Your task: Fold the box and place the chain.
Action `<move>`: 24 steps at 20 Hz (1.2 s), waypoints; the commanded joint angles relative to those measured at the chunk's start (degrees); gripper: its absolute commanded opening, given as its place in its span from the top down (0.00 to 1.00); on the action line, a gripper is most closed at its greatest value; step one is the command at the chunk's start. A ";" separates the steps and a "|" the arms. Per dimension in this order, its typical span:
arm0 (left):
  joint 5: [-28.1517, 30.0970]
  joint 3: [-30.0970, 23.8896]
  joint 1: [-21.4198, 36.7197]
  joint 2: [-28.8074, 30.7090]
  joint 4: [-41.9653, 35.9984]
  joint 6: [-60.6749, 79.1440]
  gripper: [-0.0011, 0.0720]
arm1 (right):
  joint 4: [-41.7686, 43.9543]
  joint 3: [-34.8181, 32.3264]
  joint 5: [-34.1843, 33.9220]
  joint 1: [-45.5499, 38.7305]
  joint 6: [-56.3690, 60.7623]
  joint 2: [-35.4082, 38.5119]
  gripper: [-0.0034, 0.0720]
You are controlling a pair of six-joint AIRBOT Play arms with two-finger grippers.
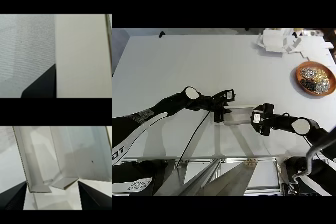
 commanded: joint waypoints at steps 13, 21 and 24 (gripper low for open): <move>-0.02 0.04 -0.04 -0.02 0.00 0.00 0.97 | 16.79 6.73 11.21 -9.18 -21.44 -16.46 0.03; -0.02 0.04 -0.04 -0.02 0.02 0.00 0.97 | 18.34 8.87 16.37 -9.16 -23.21 -24.35 0.05; -0.02 0.04 -0.04 -0.02 0.02 0.00 0.97 | 19.63 8.87 16.50 -9.38 -24.24 -24.87 0.09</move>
